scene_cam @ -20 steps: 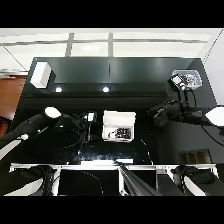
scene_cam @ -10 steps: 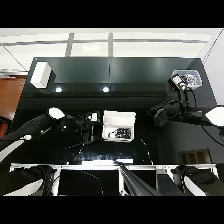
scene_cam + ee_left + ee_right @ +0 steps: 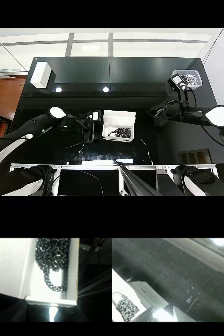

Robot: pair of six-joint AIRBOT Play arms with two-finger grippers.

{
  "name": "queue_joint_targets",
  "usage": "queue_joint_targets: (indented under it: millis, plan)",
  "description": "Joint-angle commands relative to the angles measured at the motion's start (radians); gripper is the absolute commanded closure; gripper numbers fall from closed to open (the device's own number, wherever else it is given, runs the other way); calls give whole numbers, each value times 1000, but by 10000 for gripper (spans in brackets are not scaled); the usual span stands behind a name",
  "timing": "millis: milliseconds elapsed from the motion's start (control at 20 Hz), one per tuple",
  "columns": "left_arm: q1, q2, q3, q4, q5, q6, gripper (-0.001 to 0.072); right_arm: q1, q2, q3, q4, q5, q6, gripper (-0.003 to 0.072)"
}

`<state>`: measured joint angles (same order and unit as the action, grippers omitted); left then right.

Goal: Fold the box and place the chain.

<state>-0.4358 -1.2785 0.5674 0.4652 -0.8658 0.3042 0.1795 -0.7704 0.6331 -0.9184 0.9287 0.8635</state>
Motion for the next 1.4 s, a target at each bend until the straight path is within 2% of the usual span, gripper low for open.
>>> queue_joint_targets:
  millis: [0,50,250,550,700,850,950,1050,1350]
  plan:
    - [0,-2,3,5,0,-8,307,-1,1,0,18,-9,6,268]
    - [0,-2,3,5,0,-8,308,0,1,0,38,-19,28,-28]
    - [0,-2,3,5,0,-8,306,10,-14,15,57,-166,78,-13]
    - [0,-2,3,5,0,-9,306,24,-232,164,129,-128,73,-12]
    - [0,-2,3,5,0,-9,306,103,-323,164,129,-28,-55,-11]
    - [0,-2,3,5,0,-9,306,143,-325,167,139,40,-216,-11]
    - [0,-2,3,5,0,-9,306,142,-325,183,135,172,-301,-12]
    - [0,-2,3,5,0,-9,306,152,-322,183,129,266,-294,-12]
    - [0,-2,3,5,0,-9,306,250,-322,126,87,177,-303,-12]
